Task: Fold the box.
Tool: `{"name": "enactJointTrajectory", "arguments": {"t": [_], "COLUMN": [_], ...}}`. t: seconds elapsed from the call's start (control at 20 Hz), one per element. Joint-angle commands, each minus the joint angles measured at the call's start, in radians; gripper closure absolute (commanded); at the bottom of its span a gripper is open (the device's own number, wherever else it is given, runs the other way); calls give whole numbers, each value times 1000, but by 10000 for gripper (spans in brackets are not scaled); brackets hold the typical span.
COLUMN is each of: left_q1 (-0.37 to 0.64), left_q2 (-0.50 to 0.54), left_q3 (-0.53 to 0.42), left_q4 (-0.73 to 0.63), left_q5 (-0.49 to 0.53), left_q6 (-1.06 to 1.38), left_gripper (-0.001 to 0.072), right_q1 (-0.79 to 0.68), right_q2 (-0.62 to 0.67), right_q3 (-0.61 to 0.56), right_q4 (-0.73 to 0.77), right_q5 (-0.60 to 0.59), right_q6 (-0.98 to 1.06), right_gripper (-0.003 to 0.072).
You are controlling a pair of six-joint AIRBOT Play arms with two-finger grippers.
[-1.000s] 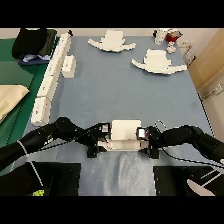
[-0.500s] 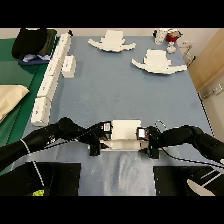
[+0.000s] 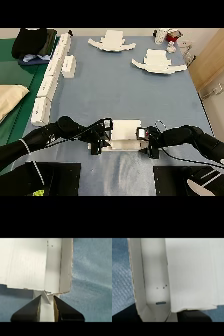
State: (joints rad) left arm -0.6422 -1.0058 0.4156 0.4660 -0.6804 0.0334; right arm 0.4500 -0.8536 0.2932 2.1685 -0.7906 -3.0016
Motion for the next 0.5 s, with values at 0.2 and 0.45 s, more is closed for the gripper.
{"name": "enactJointTrajectory", "arguments": {"t": [0.2, 0.45], "left_q1": [2, 17], "left_q2": [-12, -21], "left_q3": [21, 21], "left_q4": [-51, -39], "left_q5": [-9, -7], "left_q6": [-31, -42], "left_gripper": [483, 477], "right_q1": [1, 1], "right_q2": [0, 0], "right_q3": [1, 1], "right_q4": [0, 0], "right_q5": [0, 0], "right_q6": [0, 0], "right_gripper": [251, 251]}}
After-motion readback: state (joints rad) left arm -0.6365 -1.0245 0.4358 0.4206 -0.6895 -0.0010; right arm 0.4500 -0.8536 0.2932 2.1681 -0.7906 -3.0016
